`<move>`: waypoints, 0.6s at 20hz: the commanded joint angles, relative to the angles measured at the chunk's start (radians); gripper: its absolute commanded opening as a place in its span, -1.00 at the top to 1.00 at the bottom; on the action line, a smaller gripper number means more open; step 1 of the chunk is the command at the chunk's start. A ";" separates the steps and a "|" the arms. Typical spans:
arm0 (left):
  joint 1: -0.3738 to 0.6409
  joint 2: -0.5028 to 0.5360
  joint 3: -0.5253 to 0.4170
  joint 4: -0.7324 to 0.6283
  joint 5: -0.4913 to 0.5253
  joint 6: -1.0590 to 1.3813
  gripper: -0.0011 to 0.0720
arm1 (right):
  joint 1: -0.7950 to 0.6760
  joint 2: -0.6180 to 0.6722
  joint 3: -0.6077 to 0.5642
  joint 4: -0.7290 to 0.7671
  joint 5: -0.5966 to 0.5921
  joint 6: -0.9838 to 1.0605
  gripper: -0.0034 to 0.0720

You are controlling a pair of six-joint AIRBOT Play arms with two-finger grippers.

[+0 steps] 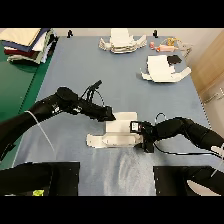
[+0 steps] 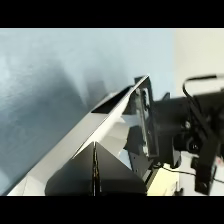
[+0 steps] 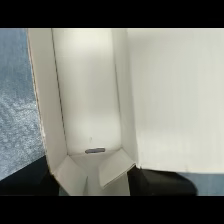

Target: Fold the box.

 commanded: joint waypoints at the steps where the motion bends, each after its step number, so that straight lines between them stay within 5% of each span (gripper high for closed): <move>1: 0.012 -0.078 0.002 0.018 -0.027 -0.083 0.93 | 0.001 0.000 0.000 0.000 0.000 0.000 -0.26; 12: -0.030 -0.142 0.003 0.018 -0.068 -0.066 0.93 | 0.001 0.000 0.000 0.000 0.000 0.000 -0.26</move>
